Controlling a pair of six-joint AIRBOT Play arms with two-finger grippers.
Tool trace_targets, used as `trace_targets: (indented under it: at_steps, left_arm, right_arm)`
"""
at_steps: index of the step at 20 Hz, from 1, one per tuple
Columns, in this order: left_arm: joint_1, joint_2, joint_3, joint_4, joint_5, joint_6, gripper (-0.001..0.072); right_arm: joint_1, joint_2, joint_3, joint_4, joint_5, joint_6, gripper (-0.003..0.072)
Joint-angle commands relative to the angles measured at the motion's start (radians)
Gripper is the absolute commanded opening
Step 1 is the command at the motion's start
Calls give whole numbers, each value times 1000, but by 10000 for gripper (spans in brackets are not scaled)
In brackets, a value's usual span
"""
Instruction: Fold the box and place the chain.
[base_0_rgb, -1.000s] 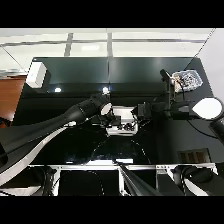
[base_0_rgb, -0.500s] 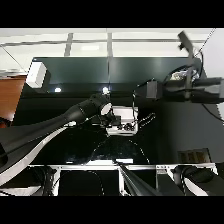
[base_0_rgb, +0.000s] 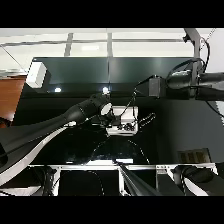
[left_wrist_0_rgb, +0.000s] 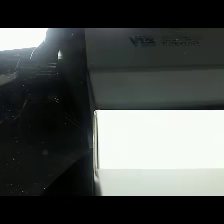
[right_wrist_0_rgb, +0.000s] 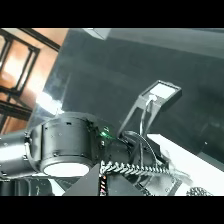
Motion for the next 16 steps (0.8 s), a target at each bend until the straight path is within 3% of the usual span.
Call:
trace_targets:
  at_steps: [1, 4, 9, 11, 16]
  left_arm:
    - [0, 0, 0, 0, 0, 0, 30]
    - [0, 0, 0, 0, 0, 0, 30]
    - [0, 0, 0, 0, 0, 0, 30]
    - [0, 0, 0, 0, 0, 0, 30]
    - [0, 0, 0, 0, 0, 0, 30]
  right_arm:
    - [19, -2, -47, -18, 2, 4, 21]
    - [61, -2, -163, -127, -44, 42, 21]
    - [96, -8, -403, -130, -273, 83, 37]
    - [84, -8, -417, -140, -275, 85, 380]
    - [-164, 55, -351, -161, -51, -124, 376]
